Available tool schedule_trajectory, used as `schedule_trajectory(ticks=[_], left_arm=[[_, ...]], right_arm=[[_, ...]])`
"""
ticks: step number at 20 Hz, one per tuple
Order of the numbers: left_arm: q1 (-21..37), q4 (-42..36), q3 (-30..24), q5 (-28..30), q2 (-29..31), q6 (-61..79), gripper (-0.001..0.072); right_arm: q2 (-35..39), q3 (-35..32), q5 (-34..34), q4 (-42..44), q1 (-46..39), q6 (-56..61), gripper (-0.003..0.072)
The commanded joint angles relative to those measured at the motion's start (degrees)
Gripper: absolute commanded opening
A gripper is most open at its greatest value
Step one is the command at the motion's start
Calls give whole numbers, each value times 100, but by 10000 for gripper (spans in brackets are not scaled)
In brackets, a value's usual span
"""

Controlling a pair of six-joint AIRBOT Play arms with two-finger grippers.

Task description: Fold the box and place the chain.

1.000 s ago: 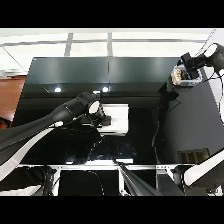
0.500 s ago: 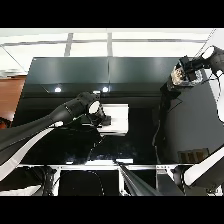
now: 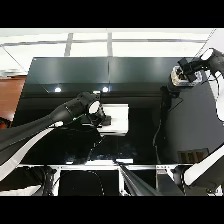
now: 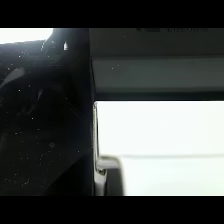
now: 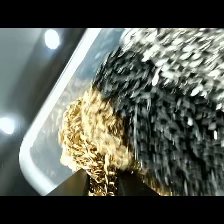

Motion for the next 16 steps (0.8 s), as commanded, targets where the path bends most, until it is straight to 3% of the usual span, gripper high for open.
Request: schedule_trajectory(ticks=[1, 8, 16], left_arm=[[2, 0, 4, 2, -2, 2, 31], [2, 2, 4, 4, -2, 2, 31], [2, 2, 4, 4, -2, 2, 30]], right_arm=[[420, 20, -35, 122, -42, -1038, 24], [2269, 22, 632, 616, -63, -3014, 23], [4583, 79, 568, 898, -63, -3574, 19]])
